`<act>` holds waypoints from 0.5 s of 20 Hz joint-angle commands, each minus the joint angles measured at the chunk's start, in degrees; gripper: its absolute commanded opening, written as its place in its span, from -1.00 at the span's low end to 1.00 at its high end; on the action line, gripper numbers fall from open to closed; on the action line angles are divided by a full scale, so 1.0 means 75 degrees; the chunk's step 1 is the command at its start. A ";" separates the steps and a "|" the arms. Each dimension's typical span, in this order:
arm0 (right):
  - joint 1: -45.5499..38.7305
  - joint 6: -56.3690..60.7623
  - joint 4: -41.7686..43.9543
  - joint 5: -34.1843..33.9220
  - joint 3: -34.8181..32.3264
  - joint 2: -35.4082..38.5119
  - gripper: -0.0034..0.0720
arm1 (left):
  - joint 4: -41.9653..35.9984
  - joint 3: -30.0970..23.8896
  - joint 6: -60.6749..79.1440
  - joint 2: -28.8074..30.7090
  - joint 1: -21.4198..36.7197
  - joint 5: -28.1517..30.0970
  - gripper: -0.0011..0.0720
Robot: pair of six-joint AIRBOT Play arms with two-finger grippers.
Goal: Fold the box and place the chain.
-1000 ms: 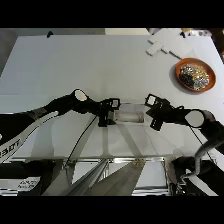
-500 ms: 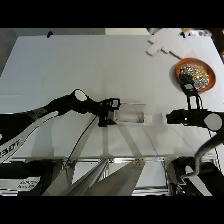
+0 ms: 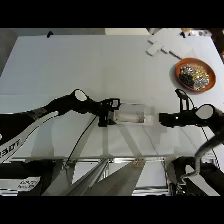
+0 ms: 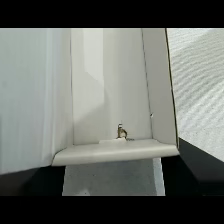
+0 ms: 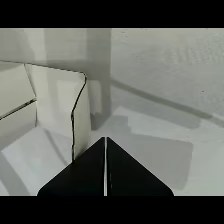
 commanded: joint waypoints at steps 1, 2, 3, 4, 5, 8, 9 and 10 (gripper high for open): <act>-0.0012 -0.0542 0.0784 -0.0090 -0.0009 -0.0548 -0.88 | 0.0000 -0.0003 0.0003 -0.0003 -0.0006 0.0000 -0.95; -0.0012 -0.0714 0.1014 -0.0105 -0.0009 -0.0580 -0.88 | 0.0000 -0.0003 0.0003 -0.0003 -0.0006 0.0000 -0.95; -0.0012 -0.0953 0.1320 -0.0111 -0.0009 -0.0583 -0.88 | 0.0000 -0.0003 0.0003 -0.0003 -0.0006 0.0003 -0.95; -0.0012 -0.1172 0.1626 -0.0117 -0.0009 -0.0583 -0.88 | 0.0000 -0.0003 0.0003 -0.0003 -0.0006 0.0000 -0.95; -0.0012 -0.1393 0.1932 -0.0122 -0.0009 -0.0583 -0.88 | 0.0000 -0.0003 0.0003 -0.0003 -0.0006 0.0000 -0.95; -0.0012 -0.1880 0.2518 -0.0105 -0.0009 -0.0583 -0.74 | 0.0000 -0.0003 0.0003 -0.0003 -0.0006 0.0003 -0.95; -0.0012 -0.2002 0.2667 -0.0047 -0.0009 -0.0583 -0.49 | 0.0000 -0.0003 0.0003 -0.0003 -0.0006 0.0000 -0.95; -0.0012 -0.2104 0.2786 0.0055 -0.0006 -0.0574 -0.41 | 0.0000 -0.0003 0.0003 -0.0003 -0.0006 0.0003 -0.95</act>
